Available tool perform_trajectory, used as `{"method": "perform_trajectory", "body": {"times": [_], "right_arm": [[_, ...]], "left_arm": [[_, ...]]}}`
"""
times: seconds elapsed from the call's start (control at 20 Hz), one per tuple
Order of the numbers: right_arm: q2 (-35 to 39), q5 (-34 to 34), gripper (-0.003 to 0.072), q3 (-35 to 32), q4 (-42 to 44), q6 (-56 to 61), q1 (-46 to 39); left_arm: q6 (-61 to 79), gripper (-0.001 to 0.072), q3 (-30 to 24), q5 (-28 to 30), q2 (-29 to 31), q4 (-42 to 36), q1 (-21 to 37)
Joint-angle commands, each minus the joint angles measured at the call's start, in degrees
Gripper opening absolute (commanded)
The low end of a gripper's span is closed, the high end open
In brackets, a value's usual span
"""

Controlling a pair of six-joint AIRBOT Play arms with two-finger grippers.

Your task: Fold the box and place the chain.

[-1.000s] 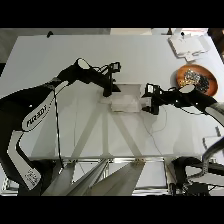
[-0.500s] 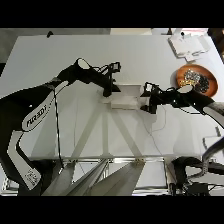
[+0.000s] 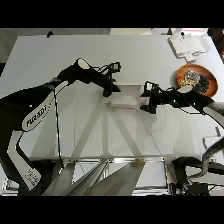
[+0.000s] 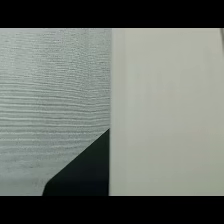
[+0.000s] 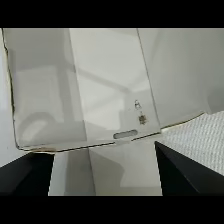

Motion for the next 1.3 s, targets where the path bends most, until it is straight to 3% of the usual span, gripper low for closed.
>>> {"method": "perform_trajectory", "body": {"times": [0.0,0.2,0.45,0.9,1.25], "right_arm": [[-0.02,0.57,0.0696,-0.02,4.00,3.56,0.07],[-0.02,0.42,0.0696,0.00,5.33,4.15,0.04],[-0.02,-5.01,0.0695,0.33,4.02,8.90,0.00],[-0.83,2.99,0.0695,5.60,-2.89,1.22,0.00],[-8.15,8.15,0.0695,12.72,-5.62,0.28,0.00]], "left_arm": [[-0.02,0.0016,-0.04,0.07,-0.02,0.00,-0.02],[-0.02,0.0016,-0.04,0.07,-0.02,0.02,-0.02],[-0.02,0.0016,-0.04,0.07,-0.02,0.00,-0.02],[-0.02,0.0016,-0.04,0.07,-0.02,0.02,-0.02],[-0.02,0.0016,-0.04,0.07,-0.02,0.00,-0.02]]}}
